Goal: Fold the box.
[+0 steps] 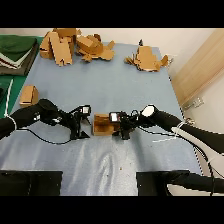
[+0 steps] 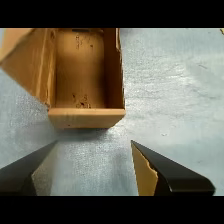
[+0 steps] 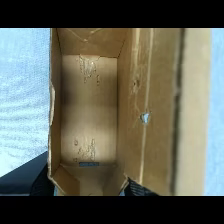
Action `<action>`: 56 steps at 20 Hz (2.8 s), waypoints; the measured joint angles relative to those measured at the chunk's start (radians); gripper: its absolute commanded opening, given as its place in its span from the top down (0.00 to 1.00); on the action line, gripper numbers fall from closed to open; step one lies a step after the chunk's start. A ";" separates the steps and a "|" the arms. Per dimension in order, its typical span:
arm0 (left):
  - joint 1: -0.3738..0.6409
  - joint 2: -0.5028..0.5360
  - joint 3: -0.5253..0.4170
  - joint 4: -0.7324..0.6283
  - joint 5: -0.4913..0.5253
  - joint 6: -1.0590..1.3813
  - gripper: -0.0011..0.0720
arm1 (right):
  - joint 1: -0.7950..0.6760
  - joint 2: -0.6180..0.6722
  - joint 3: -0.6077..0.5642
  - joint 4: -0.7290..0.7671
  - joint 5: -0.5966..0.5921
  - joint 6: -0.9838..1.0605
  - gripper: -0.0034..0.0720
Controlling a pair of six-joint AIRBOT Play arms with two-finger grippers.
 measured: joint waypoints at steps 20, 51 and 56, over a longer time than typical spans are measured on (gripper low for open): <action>-0.100 0.000 0.008 -0.036 0.138 -0.034 0.02 | 0.000 0.000 0.000 0.001 -0.002 0.000 0.31; -0.175 -0.006 0.009 0.024 0.174 -0.103 0.50 | 0.001 0.000 0.000 -0.001 0.002 0.000 0.31; -0.175 -0.006 0.009 0.024 0.185 -0.103 0.50 | 0.001 0.000 0.000 0.000 0.000 0.000 0.31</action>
